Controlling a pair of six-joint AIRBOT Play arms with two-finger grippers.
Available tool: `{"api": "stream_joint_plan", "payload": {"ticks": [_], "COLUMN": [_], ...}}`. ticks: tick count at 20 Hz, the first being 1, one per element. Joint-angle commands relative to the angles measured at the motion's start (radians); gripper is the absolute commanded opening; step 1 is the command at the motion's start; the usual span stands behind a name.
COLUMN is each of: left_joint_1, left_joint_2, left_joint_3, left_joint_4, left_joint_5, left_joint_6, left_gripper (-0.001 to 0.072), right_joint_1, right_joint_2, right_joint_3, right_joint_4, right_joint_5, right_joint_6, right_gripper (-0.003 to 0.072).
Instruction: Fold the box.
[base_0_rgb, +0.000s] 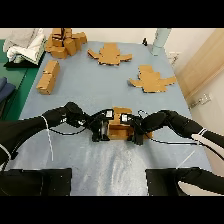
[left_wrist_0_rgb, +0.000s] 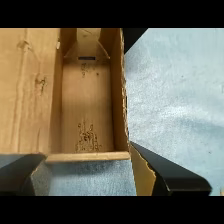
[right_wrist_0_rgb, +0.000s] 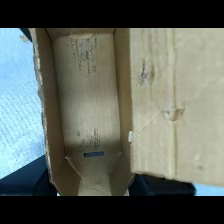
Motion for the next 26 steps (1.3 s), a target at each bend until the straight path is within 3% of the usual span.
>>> {"api": "stream_joint_plan", "payload": {"ticks": [1,9,11,26], "left_joint_1": [-0.032,-0.054,-0.065,-0.069], "left_joint_2": [0.0,-0.001,-0.002,-0.002], "left_joint_3": [0.001,0.002,0.002,0.002], "left_joint_4": [0.057,0.059,0.064,0.066], "left_joint_5": [0.025,0.097,0.107,0.11], "left_joint_6": [-0.029,-0.139,-0.135,-0.136], "left_gripper": [0.0697,0.0692,0.0459,0.0463], "right_joint_1": [0.0,0.0,0.0,0.0], "right_joint_2": [0.0,0.0,0.0,0.0], "right_joint_3": [0.0,0.0,0.0,0.0], "right_joint_4": [0.0,0.0,0.0,0.0], "right_joint_5": [0.0,0.0,0.0,0.0], "right_joint_6": [0.001,0.001,0.001,0.001], "right_gripper": [0.0518,0.0518,0.0519,0.0518]}}
